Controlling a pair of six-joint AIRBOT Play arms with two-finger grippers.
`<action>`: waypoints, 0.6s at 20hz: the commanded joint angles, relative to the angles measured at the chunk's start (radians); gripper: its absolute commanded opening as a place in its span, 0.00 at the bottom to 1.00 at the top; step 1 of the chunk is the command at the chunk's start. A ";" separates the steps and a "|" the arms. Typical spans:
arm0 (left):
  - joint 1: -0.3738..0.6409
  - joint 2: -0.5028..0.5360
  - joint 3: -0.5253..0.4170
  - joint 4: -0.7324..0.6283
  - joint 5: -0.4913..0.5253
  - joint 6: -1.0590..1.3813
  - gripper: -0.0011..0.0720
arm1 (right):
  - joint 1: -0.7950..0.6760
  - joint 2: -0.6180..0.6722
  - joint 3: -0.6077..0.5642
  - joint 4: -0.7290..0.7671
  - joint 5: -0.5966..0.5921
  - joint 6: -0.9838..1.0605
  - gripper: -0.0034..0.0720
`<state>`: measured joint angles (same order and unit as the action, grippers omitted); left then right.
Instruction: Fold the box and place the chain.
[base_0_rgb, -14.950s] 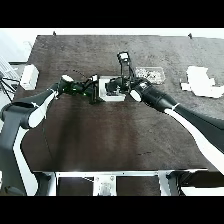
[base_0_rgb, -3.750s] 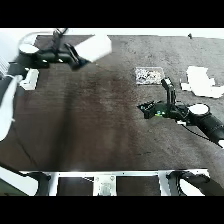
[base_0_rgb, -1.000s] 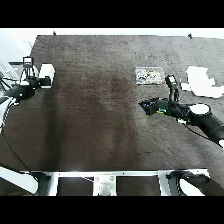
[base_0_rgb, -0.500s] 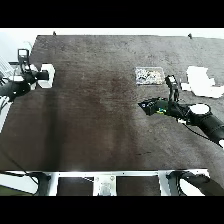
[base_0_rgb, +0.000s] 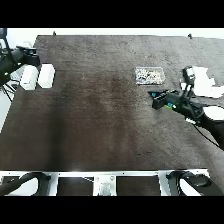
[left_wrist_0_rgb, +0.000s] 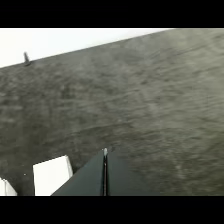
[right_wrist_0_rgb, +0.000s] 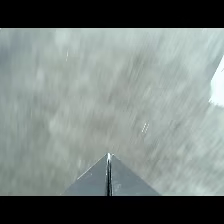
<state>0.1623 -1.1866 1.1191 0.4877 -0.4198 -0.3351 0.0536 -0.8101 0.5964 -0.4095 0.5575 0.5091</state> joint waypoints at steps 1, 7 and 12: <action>-0.045 0.183 -0.138 -0.024 0.017 0.010 0.03 | -0.001 0.132 -0.008 0.006 -0.071 0.015 0.06; -0.260 0.489 -0.547 -0.031 0.209 0.056 0.03 | 0.000 0.229 -0.097 -0.018 -0.072 0.015 0.06; -0.307 0.627 -0.775 -0.074 0.229 0.056 0.04 | 0.000 0.327 -0.252 -0.044 -0.156 0.014 0.06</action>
<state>-0.1146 -0.6392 0.4698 0.4328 -0.2138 -0.2829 0.0532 -0.5388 0.4210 -0.4316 0.4553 0.5228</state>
